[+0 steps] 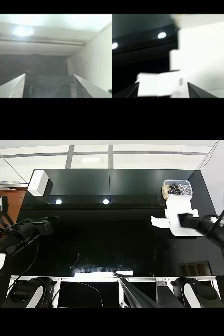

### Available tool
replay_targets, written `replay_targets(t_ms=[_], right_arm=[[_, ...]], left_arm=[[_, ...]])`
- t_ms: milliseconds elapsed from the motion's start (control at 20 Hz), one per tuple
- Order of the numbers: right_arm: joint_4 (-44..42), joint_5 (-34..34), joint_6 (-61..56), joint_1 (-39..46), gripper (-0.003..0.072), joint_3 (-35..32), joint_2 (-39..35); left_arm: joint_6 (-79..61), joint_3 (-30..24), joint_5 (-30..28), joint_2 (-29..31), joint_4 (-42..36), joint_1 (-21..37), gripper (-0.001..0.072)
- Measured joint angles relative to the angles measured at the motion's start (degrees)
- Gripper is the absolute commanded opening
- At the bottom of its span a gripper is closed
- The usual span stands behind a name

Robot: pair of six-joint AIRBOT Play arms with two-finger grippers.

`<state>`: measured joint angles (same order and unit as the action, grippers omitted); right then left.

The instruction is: Fold the box and place the chain.

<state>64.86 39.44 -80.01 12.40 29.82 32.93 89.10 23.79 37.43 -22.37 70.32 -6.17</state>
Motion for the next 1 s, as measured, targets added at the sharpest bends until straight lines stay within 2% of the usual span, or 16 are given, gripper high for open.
replay_targets(t_ms=[150,300,400,500,600,700,850,1000], right_arm=[[10.51,0.68,-5.68,7.8,0.0686,11.28,13.22],[15.08,7.39,-8.52,18.4,0.0688,24.2,28.2],[14.84,12.74,-8.31,25.44,0.0687,31.01,36.85],[10.67,16.55,-5.33,31.89,0.0687,36.11,43.78],[2.45,20.7,0.74,37.73,0.0686,40.74,50.34],[-5.38,27.65,8.13,41.94,0.0686,45.92,57.27],[-9.4,38.62,15.26,43.71,0.0686,53.18,66.71],[-11.87,44.04,19.08,43.17,0.0676,56.78,72.67]], left_arm=[[-0.68,0.2,-0.83,-4.87,-2.23,-3.61,0.0708],[-1.07,0.24,-1.18,-9.29,-2.89,-7.98,0.0708],[-1.25,0.24,-1.36,-11.82,-3.06,-10.12,0.0708],[-1.27,0.24,-1.4,-13.64,-3.28,-11.41,0.0708],[-1.33,0.24,-1.55,-14.73,-3.32,-12.07,0.0708],[-1.46,0.24,-1.73,-15.37,-3.48,-12.41,0.0708],[-1.46,0.26,-1.79,-15.82,-3.5,-12.66,0.0708],[-1.44,0.26,-1.84,-16.04,-3.5,-12.76,0.0708]])
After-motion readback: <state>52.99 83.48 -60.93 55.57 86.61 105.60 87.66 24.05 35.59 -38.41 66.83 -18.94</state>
